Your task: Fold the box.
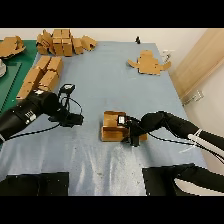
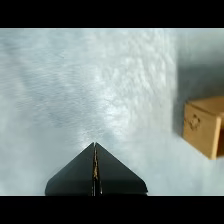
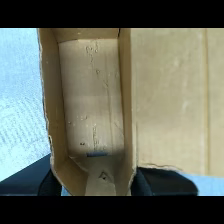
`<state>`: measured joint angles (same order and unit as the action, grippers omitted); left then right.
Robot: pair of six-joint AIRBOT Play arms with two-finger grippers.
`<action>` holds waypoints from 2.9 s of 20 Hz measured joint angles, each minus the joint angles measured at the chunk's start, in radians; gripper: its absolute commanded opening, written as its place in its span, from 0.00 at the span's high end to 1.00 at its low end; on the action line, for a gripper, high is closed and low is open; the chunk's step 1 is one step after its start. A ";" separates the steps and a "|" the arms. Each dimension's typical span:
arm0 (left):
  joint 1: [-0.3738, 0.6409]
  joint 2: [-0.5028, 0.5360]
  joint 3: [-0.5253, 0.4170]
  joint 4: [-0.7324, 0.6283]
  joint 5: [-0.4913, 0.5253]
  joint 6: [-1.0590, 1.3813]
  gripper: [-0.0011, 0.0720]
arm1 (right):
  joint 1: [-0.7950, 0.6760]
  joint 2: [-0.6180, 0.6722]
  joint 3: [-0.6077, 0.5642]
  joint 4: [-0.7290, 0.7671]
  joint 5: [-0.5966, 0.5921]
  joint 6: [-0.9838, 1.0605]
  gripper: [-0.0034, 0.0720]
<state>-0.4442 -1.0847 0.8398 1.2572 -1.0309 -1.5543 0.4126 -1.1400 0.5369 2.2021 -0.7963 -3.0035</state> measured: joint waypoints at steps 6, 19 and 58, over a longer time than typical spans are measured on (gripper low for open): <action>0.402 -0.129 -0.059 -0.771 0.070 1.041 0.97 | 0.000 0.000 0.000 0.000 0.000 0.000 0.36; 0.074 -0.177 -0.122 -0.779 0.219 1.693 0.97 | 0.000 0.000 0.000 0.000 -0.007 0.000 0.36; -0.136 -0.193 -0.211 -0.802 0.399 1.896 0.03 | 0.000 0.000 0.000 0.001 -0.007 0.002 0.36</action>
<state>-0.5800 -1.2781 0.6292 0.4553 -0.6315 0.3412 0.4126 -1.1397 0.5369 2.2032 -0.8032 -3.0013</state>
